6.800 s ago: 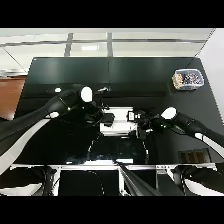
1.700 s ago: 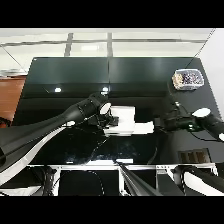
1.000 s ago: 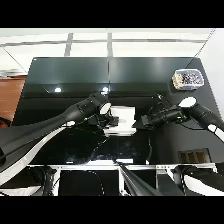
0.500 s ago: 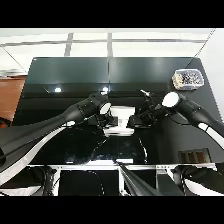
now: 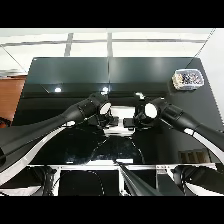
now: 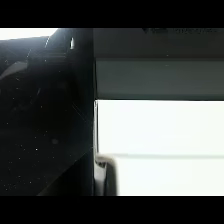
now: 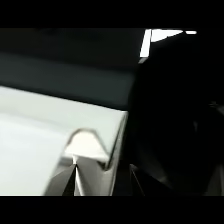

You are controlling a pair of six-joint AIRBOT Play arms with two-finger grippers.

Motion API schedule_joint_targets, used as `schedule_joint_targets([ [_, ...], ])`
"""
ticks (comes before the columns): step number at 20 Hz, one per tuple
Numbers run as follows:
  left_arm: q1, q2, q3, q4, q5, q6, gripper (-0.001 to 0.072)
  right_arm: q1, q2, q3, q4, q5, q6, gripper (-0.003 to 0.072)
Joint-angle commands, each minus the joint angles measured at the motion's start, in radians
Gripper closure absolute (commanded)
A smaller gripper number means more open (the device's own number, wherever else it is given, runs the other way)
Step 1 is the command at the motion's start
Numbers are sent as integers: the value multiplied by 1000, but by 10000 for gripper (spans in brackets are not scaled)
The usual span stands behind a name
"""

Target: Fold the box and place the chain.

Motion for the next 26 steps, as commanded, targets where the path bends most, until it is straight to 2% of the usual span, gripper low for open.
schedule_joint_targets([
  [1,1,0,0,1,-1,1,684,39,-17,23,-120,28,144,326],
  [8,1,0,0,1,-2,1,684,60,-98,97,-154,98,201,334],
  [11,1,0,0,1,-2,0,684,86,-106,97,-157,103,201,634],
  [12,1,0,0,1,-2,0,684,85,-106,97,-156,105,206,671],
  [17,1,0,0,2,-2,0,684,85,-105,98,-162,143,211,667],
  [19,1,0,0,2,-3,0,684,85,-105,102,-161,145,211,404],
  [21,0,0,0,1,-3,0,684,85,-105,108,-162,138,212,403],
  [22,0,0,0,1,-3,0,684,85,-105,109,-163,137,211,526],
  [23,1,0,0,1,-3,0,684,85,-105,109,-163,134,211,574],
  [24,1,0,0,2,-3,0,684,85,-105,109,-163,132,211,671],
  [26,1,0,0,1,-3,1,684,85,-105,109,-163,127,210,672],
])
